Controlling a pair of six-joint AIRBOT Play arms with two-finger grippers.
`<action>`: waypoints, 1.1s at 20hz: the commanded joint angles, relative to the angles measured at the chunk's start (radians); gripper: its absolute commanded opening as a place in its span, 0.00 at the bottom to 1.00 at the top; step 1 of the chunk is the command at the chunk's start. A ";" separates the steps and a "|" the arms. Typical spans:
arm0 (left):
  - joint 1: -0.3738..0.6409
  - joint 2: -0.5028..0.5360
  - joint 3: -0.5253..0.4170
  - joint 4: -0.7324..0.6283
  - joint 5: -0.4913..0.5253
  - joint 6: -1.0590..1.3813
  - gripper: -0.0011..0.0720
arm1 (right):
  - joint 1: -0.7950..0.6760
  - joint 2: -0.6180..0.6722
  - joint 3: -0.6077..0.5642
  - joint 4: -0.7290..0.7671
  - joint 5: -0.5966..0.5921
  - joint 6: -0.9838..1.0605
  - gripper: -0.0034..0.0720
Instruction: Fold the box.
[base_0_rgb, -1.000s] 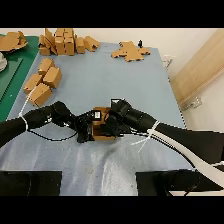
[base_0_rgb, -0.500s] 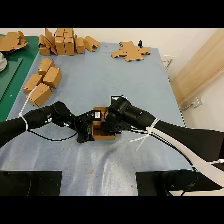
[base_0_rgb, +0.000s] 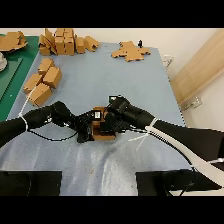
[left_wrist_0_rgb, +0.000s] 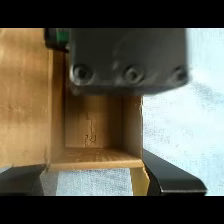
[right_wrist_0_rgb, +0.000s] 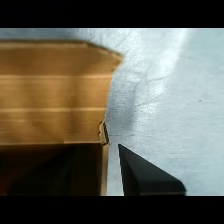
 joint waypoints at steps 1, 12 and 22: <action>0.000 0.001 0.000 0.000 0.000 0.000 0.56 | -0.001 -0.001 0.002 -0.008 -0.013 -0.001 0.63; 0.000 0.001 0.000 0.000 0.000 0.000 0.56 | 0.000 -0.033 0.002 0.016 -0.011 -0.018 0.17; 0.000 0.001 0.000 0.000 0.000 0.000 0.56 | -0.001 0.008 0.004 0.024 -0.027 -0.056 0.70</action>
